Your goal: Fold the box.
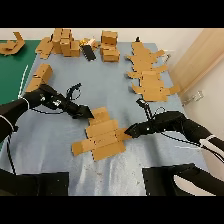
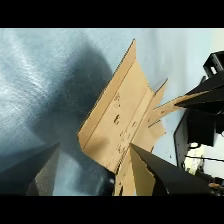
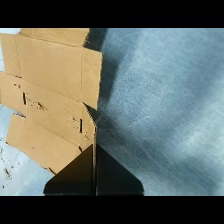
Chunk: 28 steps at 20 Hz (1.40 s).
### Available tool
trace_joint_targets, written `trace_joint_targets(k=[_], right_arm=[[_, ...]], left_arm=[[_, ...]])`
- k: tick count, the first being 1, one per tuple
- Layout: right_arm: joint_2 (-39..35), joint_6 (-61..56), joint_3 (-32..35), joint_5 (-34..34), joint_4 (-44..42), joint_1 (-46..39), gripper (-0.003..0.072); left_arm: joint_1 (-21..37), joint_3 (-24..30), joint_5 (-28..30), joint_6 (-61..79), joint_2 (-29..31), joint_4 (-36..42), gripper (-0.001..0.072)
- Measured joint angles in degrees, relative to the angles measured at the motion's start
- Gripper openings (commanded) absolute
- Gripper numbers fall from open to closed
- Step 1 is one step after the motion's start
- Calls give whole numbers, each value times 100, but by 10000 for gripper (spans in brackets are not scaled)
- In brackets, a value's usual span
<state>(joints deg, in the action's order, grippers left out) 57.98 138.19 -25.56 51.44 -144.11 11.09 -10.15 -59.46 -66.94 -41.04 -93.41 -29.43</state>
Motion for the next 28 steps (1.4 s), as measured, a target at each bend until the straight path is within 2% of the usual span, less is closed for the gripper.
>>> trace_joint_targets(k=[2,6,8,10,11,12,25,27,28], right_arm=[[-7,17,4,-2,-17,0,3],[-11,28,4,-28,-28,0,4],[-11,28,4,-44,-31,0,4],[-13,28,4,-68,-33,0,4],[-11,31,4,-90,-33,0,3],[-13,31,4,-105,-33,0,4],[-13,31,7,-197,-35,0,4],[-13,31,7,-208,-35,0,4],[-11,31,7,-214,-35,0,4]], left_arm=[[-50,0,-57,153,-107,219,476],[-175,0,-286,570,-210,734,474],[-219,0,-420,704,-232,890,322],[-243,0,-599,789,-245,990,293],[-245,0,-673,817,-247,1010,195],[-249,0,-732,848,-249,1040,168],[-262,0,-997,970,-251,994,165],[-262,0,-1005,970,-251,927,14],[-260,0,-1019,979,-251,907,14]])
